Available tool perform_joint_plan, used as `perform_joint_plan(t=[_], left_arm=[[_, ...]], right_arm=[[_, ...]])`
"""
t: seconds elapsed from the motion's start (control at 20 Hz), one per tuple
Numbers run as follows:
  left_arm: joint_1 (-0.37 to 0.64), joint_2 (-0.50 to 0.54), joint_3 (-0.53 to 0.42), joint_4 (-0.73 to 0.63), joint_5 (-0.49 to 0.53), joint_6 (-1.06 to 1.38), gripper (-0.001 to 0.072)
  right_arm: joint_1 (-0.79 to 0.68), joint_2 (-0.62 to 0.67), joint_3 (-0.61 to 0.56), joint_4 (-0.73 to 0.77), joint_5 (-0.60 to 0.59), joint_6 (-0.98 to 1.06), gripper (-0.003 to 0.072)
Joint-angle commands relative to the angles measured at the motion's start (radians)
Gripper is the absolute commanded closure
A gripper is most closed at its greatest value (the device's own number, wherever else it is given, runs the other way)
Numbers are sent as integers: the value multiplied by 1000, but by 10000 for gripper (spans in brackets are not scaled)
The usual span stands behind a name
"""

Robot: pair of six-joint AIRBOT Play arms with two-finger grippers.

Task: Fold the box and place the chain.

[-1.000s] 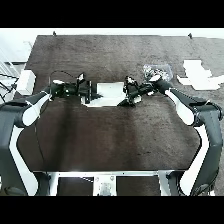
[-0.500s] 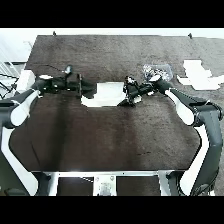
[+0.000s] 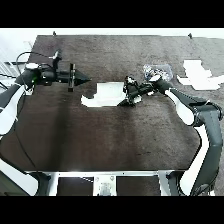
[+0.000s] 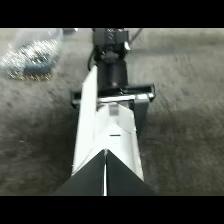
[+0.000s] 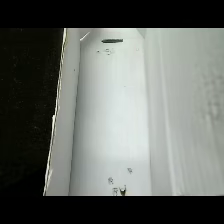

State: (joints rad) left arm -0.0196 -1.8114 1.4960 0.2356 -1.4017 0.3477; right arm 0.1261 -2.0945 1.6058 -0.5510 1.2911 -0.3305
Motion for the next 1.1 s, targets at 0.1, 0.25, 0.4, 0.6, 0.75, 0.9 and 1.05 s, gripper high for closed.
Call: perform_joint_plan(t=[0.1,0.25,0.4,0.6,0.75,0.9,1.05], left_arm=[[-148,23,-3,230,132,-168,697],[-213,20,-3,293,269,-248,697],[-229,9,-1,296,370,-273,697],[-229,-16,0,294,486,-292,696],[-226,-29,0,277,578,-291,696],[-226,-29,0,254,649,-277,695],[-226,-31,0,254,661,-275,695]], right_arm=[[1,0,0,0,0,0,100],[1,0,0,1,0,0,100],[1,0,0,0,0,0,100],[1,0,0,0,0,0,100],[1,0,0,0,0,0,100],[1,0,0,0,0,0,101],[1,0,0,0,0,0,100]])
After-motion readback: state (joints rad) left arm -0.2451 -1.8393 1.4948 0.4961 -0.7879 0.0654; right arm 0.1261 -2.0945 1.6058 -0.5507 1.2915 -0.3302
